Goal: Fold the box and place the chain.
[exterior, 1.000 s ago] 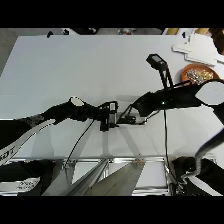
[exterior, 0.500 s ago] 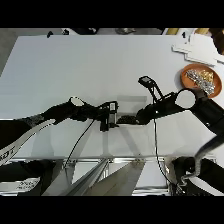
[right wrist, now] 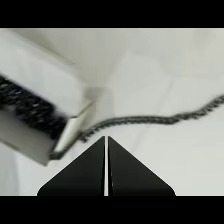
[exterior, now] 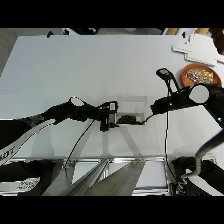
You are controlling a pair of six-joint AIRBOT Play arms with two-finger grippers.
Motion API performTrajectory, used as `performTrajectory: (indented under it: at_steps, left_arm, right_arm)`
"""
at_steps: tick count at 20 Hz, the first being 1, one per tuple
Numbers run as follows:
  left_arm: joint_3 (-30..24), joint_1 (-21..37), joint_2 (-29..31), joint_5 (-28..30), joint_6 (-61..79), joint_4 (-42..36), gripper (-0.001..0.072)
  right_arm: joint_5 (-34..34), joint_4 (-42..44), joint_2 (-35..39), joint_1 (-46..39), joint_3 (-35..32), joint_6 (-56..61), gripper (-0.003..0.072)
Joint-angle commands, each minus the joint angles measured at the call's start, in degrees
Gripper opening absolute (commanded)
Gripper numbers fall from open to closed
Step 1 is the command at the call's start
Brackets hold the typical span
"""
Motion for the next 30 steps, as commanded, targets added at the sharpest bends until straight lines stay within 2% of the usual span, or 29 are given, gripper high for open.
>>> performTrajectory:
  at_steps: [1, 2, 4, 9, 10, 11, 21, 24, 26, 27, 28, 30]
  left_arm:
    - [0.0, 0.0, 0.0, 0.0, 0.0, 0.0, 0.0083]
    - [0.0, 0.0, 0.0, 0.0, 0.0, 0.0, 0.0083]
    - [0.0, 0.0, 0.0, 0.0, 0.0, 0.0, 0.0083]
    - [0.0, 0.0, 0.0, 0.0, 0.0, 0.0, 0.0083]
    - [0.0, 0.0, 0.0, 0.0, 0.0, 0.0, 0.0083]
    - [0.0, 0.0, 0.0, 0.0, 0.0, 0.0, 0.0083]
    - [0.0, 0.0, 0.0, 0.0, 0.0, 0.0, 0.0083]
    - [0.0, 0.0, 0.0, 0.0, 0.0, 0.0, 0.0083]
    - [0.0, 0.0, 0.0, 0.0, 0.0, 0.0, 0.0083]
    - [0.0, 0.0, 0.0, 0.0, 0.0, 0.0, 0.0083]
    - [0.0, 0.0, 0.0, 0.0, 0.0, 0.0, 0.0083]
    - [0.0, 0.0, 0.0, 0.0, 0.0, 0.0, 0.0083]
  right_arm:
    - [-0.7, -3.8, -1.8, -2.9, -1.0, 3.3, 0.0018]
    - [-0.7, -3.8, -2.8, -2.9, -1.7, 3.4, 0.0029]
    - [-0.8, -4.2, -4.8, -2.9, -2.9, 3.4, 0.0232]
    - [-1.6, -4.3, -9.1, -2.9, -3.8, 4.3, 0.0239]
    - [-1.9, -4.3, -10.0, -2.9, -3.8, 4.5, 0.0261]
    - [-2.6, -4.3, -11.0, -2.9, -3.8, 4.6, 0.0332]
    - [-7.8, -4.7, -16.3, -2.9, -3.7, 4.6, 0.0332]
    - [-8.1, -4.7, -16.3, -2.9, -3.7, 4.6, 0.0169]
    - [-8.2, -4.7, -16.3, -2.9, -3.7, 4.6, 0.0151]
    - [-8.4, -4.7, -16.3, -2.9, -3.7, 4.6, 0.0103]
    - [-8.6, -4.6, -16.3, -2.9, -3.7, 4.6, 0.0104]
    - [-8.7, -3.8, -15.8, -2.9, -3.7, 4.5, 0.0332]
